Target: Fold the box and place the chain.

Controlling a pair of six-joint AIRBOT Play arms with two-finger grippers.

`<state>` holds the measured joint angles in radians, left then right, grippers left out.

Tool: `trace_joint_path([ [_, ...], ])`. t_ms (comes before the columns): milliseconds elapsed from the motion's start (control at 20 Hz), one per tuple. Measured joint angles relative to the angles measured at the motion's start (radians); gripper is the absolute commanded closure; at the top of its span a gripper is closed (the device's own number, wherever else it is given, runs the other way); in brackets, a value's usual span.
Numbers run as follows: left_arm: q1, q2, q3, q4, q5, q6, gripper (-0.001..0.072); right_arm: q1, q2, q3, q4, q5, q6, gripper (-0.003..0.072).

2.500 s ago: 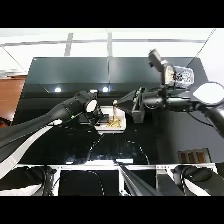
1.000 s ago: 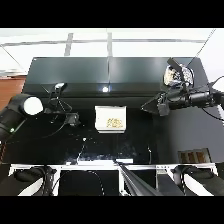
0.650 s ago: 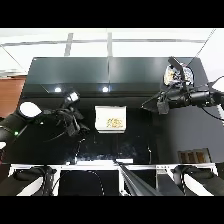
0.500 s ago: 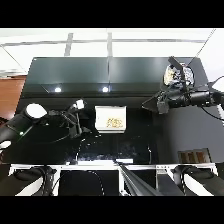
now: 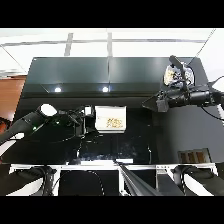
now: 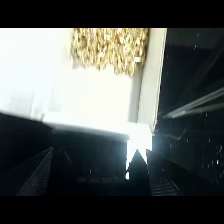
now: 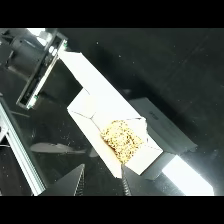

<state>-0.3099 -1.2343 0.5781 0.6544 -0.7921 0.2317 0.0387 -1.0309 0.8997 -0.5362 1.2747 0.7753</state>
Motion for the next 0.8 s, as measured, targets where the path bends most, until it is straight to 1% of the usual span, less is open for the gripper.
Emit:
trace_joint_path([
  [150,-0.002,-0.021,0.0,-0.038,0.007,0.035,0.0005,0.0,0.0,0.0,0.0,-0.002,0.001,0.0409],
  [500,-0.01,-0.061,0.023,-0.077,0.002,0.073,0.0006,0.0,0.0,0.0,0.0,-0.004,0.003,0.0409],
  [800,-0.055,-0.08,0.043,-0.086,0.001,0.092,0.0006,0.0,0.0,0.0,0.0,-0.01,0.003,0.0409],
])
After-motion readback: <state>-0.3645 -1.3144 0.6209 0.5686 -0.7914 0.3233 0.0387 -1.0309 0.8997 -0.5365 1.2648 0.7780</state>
